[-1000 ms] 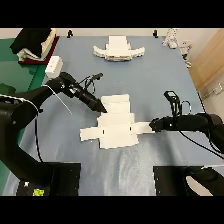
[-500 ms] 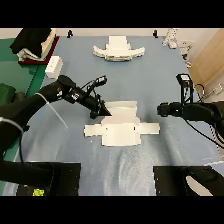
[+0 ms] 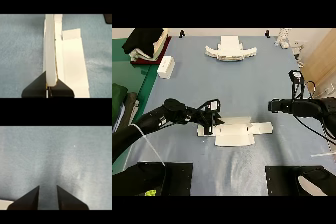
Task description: Fold the box.
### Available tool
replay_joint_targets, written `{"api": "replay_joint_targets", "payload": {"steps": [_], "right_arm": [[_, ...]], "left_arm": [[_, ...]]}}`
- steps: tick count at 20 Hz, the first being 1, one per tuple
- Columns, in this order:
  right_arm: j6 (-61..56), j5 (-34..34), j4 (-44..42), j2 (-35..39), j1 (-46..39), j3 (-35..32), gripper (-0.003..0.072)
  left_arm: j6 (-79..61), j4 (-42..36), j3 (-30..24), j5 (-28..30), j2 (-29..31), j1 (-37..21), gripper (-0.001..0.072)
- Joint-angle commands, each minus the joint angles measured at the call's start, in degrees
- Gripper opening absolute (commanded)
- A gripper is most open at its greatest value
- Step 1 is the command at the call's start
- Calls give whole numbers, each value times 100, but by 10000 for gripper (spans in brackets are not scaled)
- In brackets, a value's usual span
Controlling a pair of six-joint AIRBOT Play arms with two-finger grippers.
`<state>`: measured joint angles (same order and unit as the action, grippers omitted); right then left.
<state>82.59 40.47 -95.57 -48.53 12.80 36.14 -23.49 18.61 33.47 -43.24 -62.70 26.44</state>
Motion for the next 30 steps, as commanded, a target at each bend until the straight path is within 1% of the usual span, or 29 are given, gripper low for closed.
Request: {"api": "replay_joint_targets", "payload": {"steps": [1,6,10,12,15,18,20,23,30], "right_arm": [[-31,-17,-92,-151,7,9,348],[-31,-13,-116,-151,7,9,348],[-28,-15,-229,-151,7,9,348],[-28,-15,-238,-151,7,9,348],[-28,-13,-240,-151,7,9,348],[-28,-13,-240,-151,7,9,348],[-28,-13,-240,-151,7,9,348],[-28,-13,-240,-151,7,9,348],[-28,-13,-254,-151,7,9,348]], "left_arm": [[-308,-149,-264,367,96,243,12],[-20,-140,-168,415,63,245,12],[564,247,138,396,26,240,12],[660,262,297,173,-129,234,12],[855,326,525,-275,-544,162,12],[951,560,656,-389,-787,15,13],[964,612,732,-457,-824,-59,12],[1075,649,909,-763,-824,-118,12],[1156,697,901,-791,-844,-109,13]]}}
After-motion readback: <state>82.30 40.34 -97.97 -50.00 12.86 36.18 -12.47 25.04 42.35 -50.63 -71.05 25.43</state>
